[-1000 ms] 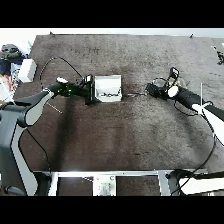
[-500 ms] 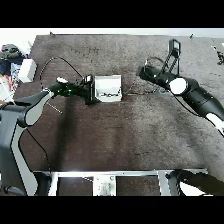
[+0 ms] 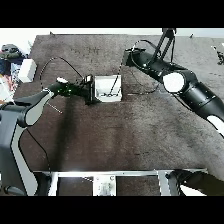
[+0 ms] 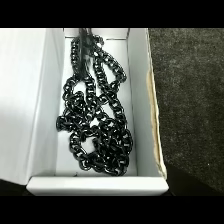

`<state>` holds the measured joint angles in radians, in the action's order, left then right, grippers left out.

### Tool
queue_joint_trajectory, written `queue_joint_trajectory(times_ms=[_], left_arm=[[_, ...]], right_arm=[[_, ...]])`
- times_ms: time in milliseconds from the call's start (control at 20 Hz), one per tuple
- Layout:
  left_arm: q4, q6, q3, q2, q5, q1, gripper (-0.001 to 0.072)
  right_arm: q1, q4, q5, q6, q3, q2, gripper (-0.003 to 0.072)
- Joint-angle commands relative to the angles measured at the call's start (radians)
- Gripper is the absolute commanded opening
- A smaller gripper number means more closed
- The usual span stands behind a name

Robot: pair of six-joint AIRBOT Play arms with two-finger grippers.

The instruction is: Fold the box and place the chain.

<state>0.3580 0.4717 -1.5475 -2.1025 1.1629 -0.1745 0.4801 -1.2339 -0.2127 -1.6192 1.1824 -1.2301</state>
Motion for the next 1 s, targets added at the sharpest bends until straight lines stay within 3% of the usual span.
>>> queue_joint_trajectory(times_ms=[0, 350, 400, 450, 500, 950], left_arm=[[0.0, 0.0, 0.0, 0.0, 0.0, 0.0, 0.0163], [0.0, 0.0, 0.0, 0.0, 0.0, 0.0, 0.0163], [0.0, 0.0, 0.0, 0.0, 0.0, 0.0, 0.0163], [0.0, 0.0, 0.0, 0.0, 0.0, 0.0, 0.0163], [0.0, 0.0, 0.0, 0.0, 0.0, 0.0, 0.0163], [0.0, 0.0, 0.0, 0.0, 0.0, 0.0, 0.0163]], right_arm=[[0.046, 0.034, -0.006, 0.0, 0.008, -0.062, 0.0012], [0.138, 0.043, -0.034, 0.0, 0.008, -0.268, 0.0014], [0.126, 0.037, -0.044, 0.0, 0.008, -0.286, 0.0103], [0.106, 0.032, -0.059, 0.0, 0.008, -0.296, 0.0242], [0.081, 0.02, -0.085, 0.0, 0.008, -0.297, 0.0243], [-0.288, -0.137, -0.549, 0.004, 0.005, -0.253, 0.0243]])
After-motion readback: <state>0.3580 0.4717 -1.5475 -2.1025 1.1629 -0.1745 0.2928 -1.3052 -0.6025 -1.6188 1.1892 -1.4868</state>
